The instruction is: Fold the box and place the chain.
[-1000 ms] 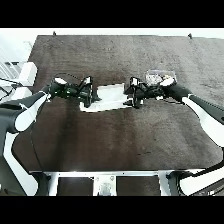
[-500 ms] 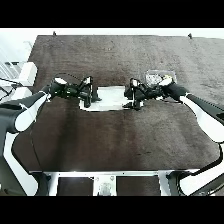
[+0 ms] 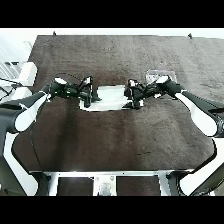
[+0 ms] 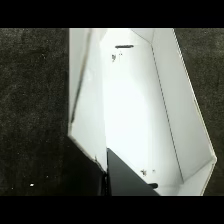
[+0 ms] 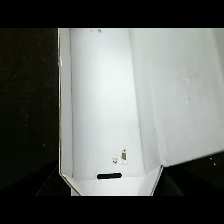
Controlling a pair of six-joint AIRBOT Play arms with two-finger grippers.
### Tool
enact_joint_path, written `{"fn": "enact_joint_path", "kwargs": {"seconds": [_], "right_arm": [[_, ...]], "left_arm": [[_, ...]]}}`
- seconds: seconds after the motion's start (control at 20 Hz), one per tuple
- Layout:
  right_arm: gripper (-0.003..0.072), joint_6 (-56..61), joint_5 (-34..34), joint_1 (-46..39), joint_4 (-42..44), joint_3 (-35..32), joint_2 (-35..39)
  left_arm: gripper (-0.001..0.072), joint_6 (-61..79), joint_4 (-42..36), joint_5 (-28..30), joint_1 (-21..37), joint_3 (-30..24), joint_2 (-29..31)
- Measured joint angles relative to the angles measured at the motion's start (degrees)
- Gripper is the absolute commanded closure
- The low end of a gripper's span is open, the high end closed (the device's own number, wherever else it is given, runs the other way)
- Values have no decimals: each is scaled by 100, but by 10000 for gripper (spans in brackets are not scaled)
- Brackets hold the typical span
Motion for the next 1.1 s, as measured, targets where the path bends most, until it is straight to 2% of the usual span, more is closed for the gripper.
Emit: {"fn": "enact_joint_path", "kwargs": {"seconds": [0.3, 1.1], "right_arm": [[71, -7, 164, 26, -94, 293, -243], [71, -33, 424, 44, 262, 398, -562]], "left_arm": [[688, 0, -2, 2, 0, 0, 0], [688, 0, -2, 2, 0, 0, 0]]}}
